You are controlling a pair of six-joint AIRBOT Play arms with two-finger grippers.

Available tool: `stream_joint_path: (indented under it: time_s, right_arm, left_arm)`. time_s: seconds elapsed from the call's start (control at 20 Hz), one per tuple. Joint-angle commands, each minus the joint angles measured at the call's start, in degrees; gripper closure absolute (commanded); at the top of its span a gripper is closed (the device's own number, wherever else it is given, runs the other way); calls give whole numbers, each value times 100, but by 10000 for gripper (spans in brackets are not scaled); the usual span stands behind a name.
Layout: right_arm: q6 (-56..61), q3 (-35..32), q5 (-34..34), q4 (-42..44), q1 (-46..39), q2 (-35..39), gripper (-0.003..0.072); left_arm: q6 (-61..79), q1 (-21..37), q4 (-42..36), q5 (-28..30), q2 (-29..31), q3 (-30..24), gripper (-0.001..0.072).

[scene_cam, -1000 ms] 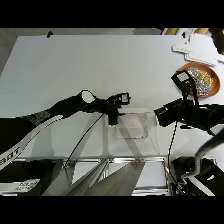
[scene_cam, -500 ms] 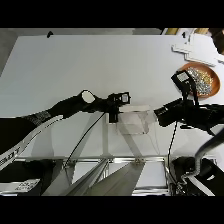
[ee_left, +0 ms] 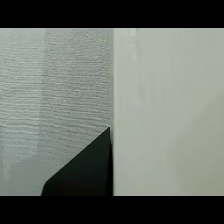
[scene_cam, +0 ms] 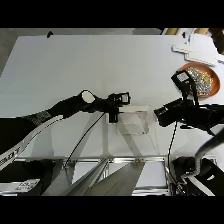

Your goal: Fold the box and place the chain.

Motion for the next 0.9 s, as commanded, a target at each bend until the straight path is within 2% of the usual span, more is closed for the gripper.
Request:
stream_joint_path:
  time_s: [0.0,0.1,0.15,0.3,0.4,0.5,0.55,0.8,0.85]
  right_arm:
    - [-76,7,4,-2,2,4,210]
    - [-358,7,22,-28,2,4,213]
    - [-592,7,66,-35,2,4,240]
    - [-1740,-24,282,39,4,-28,473]
    - [-3526,-289,232,640,4,-94,672]
    - [-5104,-667,216,1419,4,-229,666]
    - [-5515,-844,245,1534,4,-345,666]
    - [-6411,-1281,269,1480,2,-719,666]
    - [-6583,-1346,118,1425,4,-713,619]
  left_arm:
    - [-22,-2,2,-28,-2,2,700]
    - [-22,-2,0,-31,-2,2,700]
    - [-22,-2,0,-33,-2,2,700]
    - [-22,-2,0,-33,-2,2,700]
    - [-22,-2,0,-31,-2,0,700]
    - [-22,-2,0,-35,-2,2,700]
    - [-22,-2,0,-44,-2,2,700]
    - [-22,-2,0,-48,-2,2,700]
    - [-22,-2,-2,-52,-2,2,700]
